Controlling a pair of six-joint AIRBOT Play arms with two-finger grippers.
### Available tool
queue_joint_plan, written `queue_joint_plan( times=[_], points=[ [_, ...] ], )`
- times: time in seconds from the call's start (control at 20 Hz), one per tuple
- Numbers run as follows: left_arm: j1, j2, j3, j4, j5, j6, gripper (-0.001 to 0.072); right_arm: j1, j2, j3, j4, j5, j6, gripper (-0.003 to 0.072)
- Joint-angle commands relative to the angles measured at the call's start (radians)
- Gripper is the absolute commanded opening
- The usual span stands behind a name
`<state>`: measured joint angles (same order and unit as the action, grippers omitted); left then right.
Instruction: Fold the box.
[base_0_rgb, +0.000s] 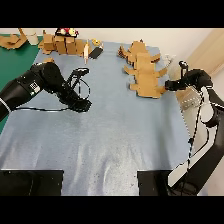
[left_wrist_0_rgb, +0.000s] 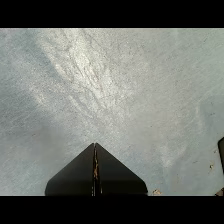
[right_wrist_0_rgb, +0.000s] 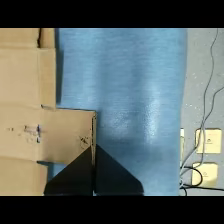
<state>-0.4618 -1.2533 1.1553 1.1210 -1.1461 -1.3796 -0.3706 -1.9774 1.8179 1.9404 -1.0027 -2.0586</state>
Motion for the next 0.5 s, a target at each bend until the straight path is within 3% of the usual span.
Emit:
queue_joint_plan(
  times=[0.0,0.25,0.45],
  points=[
    [0.0,0.0,0.0,0.0,0.0,0.0,0.0011,0.01,0.04,0.003,0.024,-0.105,-0.03,0.0001],
    [0.0,0.0,0.0,0.0,0.0,0.0,0.0012,0.012,0.108,-0.038,0.155,-0.287,0.03,-0.0002],
    [0.0,0.0,0.0,0.0,0.0,0.0,0.0011,0.073,0.23,-0.312,0.216,-0.237,0.045,-0.0004]
  ],
)
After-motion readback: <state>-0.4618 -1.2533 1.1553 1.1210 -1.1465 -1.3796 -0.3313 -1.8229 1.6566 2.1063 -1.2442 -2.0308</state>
